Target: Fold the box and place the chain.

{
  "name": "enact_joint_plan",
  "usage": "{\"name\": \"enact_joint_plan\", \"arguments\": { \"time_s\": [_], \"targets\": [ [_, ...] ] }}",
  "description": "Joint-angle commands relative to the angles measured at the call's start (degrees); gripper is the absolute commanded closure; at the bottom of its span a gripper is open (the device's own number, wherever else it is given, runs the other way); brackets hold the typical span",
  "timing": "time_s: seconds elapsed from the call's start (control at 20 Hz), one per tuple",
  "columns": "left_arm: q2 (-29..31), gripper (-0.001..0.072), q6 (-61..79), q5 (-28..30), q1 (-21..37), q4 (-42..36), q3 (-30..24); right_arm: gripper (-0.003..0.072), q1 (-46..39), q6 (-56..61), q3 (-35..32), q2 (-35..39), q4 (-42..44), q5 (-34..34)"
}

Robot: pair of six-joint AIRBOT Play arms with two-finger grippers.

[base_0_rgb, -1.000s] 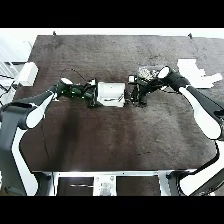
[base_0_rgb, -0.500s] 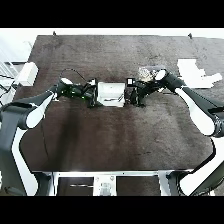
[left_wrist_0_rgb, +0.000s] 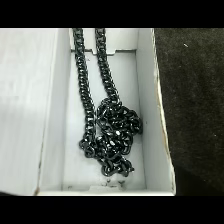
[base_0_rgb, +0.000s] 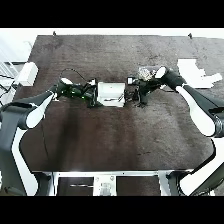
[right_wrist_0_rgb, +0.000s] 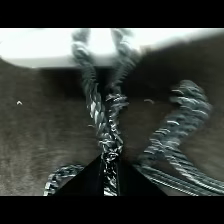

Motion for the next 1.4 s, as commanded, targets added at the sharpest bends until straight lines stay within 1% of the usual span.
{"name": "enact_joint_plan", "arguments": {
  "time_s": [0.0,0.15,0.35,0.45,0.6,0.7,0.8,1.1,1.35],
  "targets": [
    [0.0,0.0167,0.0,0.0,0.0,0.0,0.0,0.0676,0.3,2.6,1.8,5.6,4.8,3.8],
    [0.0,0.0167,0.0,0.0,0.0,0.0,0.0,0.0675,0.3,3.5,1.8,12.0,6.1,4.5],
    [0.0,0.0167,0.0,0.0,0.0,0.0,0.0,0.0676,0.4,4.1,1.8,18.2,6.6,4.6],
    [0.0,0.0167,0.0,0.0,0.0,0.0,0.0,0.0676,0.4,4.1,1.8,20.6,10.4,4.5],
    [0.0,0.0167,0.0,0.0,0.0,0.0,0.0,0.0676,0.4,4.1,2.4,23.1,18.3,4.5],
    [0.0,0.0167,0.0,0.0,0.0,0.0,0.0,0.0676,0.5,4.1,3.2,23.5,23.9,4.5],
    [0.0,0.0167,0.0,0.0,0.0,0.0,0.0,0.0676,1.7,4.0,3.6,23.5,26.6,3.7],
    [0.0,0.0167,0.0,0.0,0.0,0.0,0.0,0.0677,7.6,3.6,3.5,22.3,26.5,-2.0],
    [0.0,0.0167,0.0,-0.1,0.0,0.0,0.0,0.0676,8.7,3.9,2.8,14.8,26.0,-2.6]
  ]
}}
